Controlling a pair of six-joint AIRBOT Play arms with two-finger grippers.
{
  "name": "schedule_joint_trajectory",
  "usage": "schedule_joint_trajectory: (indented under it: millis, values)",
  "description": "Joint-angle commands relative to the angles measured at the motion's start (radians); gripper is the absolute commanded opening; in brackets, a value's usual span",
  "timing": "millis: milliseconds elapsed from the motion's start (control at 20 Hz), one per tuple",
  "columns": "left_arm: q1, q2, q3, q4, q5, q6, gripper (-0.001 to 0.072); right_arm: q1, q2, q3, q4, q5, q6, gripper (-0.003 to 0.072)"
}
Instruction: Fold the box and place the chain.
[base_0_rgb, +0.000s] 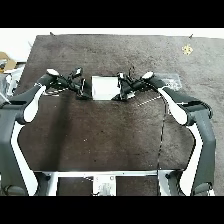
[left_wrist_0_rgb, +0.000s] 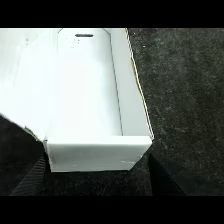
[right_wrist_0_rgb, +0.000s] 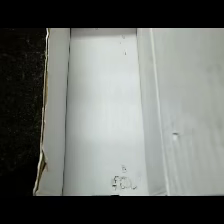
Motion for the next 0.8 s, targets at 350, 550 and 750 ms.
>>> schedule_joint_trajectory:
  millis: [350, 550, 750]
  values:
    - [-0.050, -0.028, -0.002, -0.003, 0.081, 0.017, 0.0715, 0.001, 0.000, 0.000, 0.000, 0.000, 0.000, 0.0438]
    - [-0.052, -0.038, -0.010, -0.023, 0.111, 0.018, 0.0715, 0.001, 0.000, 0.000, 0.000, 0.000, 0.001, 0.0438]
    - [-0.052, -0.038, -0.010, -0.074, 0.111, 0.023, 0.0715, 0.001, 0.000, 0.000, 0.000, 0.000, 0.001, 0.0437]
